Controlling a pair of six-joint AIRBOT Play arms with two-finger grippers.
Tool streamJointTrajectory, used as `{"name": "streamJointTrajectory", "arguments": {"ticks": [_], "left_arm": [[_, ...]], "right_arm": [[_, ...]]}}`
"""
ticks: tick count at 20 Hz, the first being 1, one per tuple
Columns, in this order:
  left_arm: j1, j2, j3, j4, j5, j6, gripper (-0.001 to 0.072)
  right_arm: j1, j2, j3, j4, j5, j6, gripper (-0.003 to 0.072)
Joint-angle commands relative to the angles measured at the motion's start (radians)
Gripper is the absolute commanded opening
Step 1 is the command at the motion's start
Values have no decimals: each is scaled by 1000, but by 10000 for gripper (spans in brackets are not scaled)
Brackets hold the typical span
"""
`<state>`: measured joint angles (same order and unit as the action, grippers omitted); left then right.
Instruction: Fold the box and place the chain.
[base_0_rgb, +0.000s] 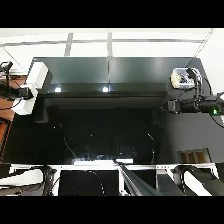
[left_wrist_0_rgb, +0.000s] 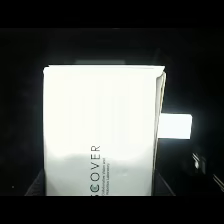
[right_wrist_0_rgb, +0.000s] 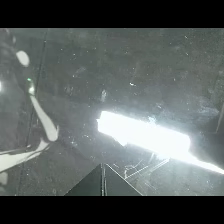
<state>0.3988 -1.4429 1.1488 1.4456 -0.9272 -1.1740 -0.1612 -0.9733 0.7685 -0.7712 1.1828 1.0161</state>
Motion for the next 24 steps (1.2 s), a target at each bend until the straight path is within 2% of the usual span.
{"name": "streamJointTrajectory", "arguments": {"ticks": [1, 7, 9, 11, 14, 15, 16, 17, 18, 20, 22, 24], "left_arm": [[7, -49, 20, -23, 80, 46, 294], [2, -143, 55, -99, 114, 71, 305], [-12, -138, 64, -78, 135, 68, 713], [-22, -118, 128, -50, 68, 67, 713], [-37, -79, 287, -50, -127, 22, 710], [-46, -60, 341, -54, -196, -41, 660], [-56, -41, 385, -64, -262, -118, 410], [-67, -20, 414, -95, -335, -168, 22], [-87, 14, 409, -148, -362, -159, 28], [-172, 124, 320, -190, -296, -156, 27], [-319, 315, 90, -201, -65, -140, 28], [-475, 507, -211, -193, 284, -107, 29]], "right_arm": [[-1, 0, 0, 0, -2, 12, 15], [1, 0, 0, 4, -2, 53, 15], [1, 0, 0, 4, 2, 67, 15], [1, 0, 0, 7, 12, 68, 15], [1, 0, 0, 27, 27, 68, 15], [1, 1, 0, 42, 43, 68, 15], [1, 0, 0, 45, 56, 68, 15], [1, 1, 0, 40, 60, 64, 15], [1, 0, 0, 34, 53, 40, 15], [1, 0, -4, 26, -30, -27, 15], [15, 1, -35, 31, -189, -120, 14], [72, 1, -78, 17, -343, -244, 12]]}}
